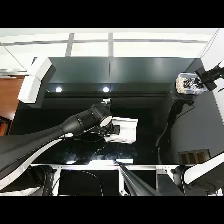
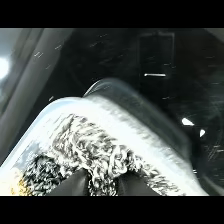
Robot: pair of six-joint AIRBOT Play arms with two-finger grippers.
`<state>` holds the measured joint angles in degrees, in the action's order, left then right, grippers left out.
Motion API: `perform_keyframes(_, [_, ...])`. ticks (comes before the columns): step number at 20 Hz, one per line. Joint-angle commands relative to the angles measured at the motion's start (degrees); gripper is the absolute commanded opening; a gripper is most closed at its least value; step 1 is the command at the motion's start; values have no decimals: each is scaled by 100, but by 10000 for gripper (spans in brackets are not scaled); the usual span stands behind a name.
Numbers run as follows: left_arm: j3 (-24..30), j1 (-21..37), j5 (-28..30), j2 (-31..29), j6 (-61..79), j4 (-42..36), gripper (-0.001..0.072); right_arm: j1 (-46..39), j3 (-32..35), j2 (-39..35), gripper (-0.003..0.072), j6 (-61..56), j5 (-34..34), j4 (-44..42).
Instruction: Fold the box and place the chain.
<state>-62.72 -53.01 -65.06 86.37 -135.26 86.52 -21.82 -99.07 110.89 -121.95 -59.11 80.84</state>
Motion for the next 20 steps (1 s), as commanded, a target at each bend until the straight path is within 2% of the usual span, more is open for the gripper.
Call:
perform_keyframes(1, [-2,2,2,0,2,-2,26,4,-44,-85,10,354,-70,-122])
perform_keyframes(5, [-2,2,-22,0,2,-4,26,4,-413,-439,9,1268,-562,-20])
perform_keyframes(9, [-2,4,-46,2,2,0,26,7,-424,-1346,8,2358,-1025,-42])
perform_keyframes(15, [-2,4,-39,2,2,-2,26,4,-424,-3224,4,3530,-1143,-1150])
perform_keyframes(18, [-2,4,-39,4,2,-2,26,0,-435,-3947,4,3764,-859,-1882])
perform_keyframes(20, [-2,4,-39,4,2,-2,26,4,-498,-4275,4,3856,-903,-2485])
